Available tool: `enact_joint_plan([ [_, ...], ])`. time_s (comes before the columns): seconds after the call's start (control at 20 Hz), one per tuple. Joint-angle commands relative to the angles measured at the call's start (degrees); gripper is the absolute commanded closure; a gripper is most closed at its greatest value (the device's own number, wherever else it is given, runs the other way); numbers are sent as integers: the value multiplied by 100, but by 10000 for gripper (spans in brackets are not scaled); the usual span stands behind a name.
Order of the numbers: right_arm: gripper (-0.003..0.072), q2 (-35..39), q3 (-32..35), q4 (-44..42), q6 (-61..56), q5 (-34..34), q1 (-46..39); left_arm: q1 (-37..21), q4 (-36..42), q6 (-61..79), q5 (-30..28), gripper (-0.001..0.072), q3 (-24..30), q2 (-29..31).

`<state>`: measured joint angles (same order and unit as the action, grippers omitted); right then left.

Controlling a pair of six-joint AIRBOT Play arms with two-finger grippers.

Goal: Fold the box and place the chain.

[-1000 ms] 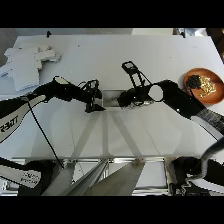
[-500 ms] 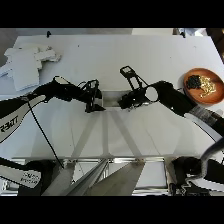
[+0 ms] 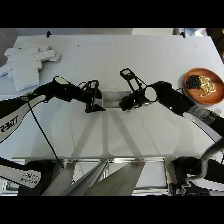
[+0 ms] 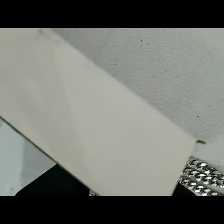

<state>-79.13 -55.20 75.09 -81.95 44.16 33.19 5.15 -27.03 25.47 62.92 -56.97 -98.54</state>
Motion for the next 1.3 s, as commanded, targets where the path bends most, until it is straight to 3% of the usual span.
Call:
enact_joint_plan([
  [0.0,488,-2,0,-33,-2,37,7,-4,4,-2,-11,429,-7,4],
  [0.05,481,-2,0,-46,-2,42,7,-4,4,-2,-11,429,-7,4],
  [0.15,320,-2,0,-52,-2,42,7,-4,4,-2,-11,429,-7,4],
  [0.6,333,271,-2,-201,-4,122,7,-4,4,-2,-11,429,-7,4],
  [0.9,332,745,0,-136,120,1145,-140,-4,4,-2,-11,429,-7,4],
  [1.2,322,898,2,166,1735,1517,-1045,-4,4,-2,-11,429,-7,4],
  [1.25,258,868,4,173,2162,1572,-1279,-4,4,-2,-11,429,-7,4],
])
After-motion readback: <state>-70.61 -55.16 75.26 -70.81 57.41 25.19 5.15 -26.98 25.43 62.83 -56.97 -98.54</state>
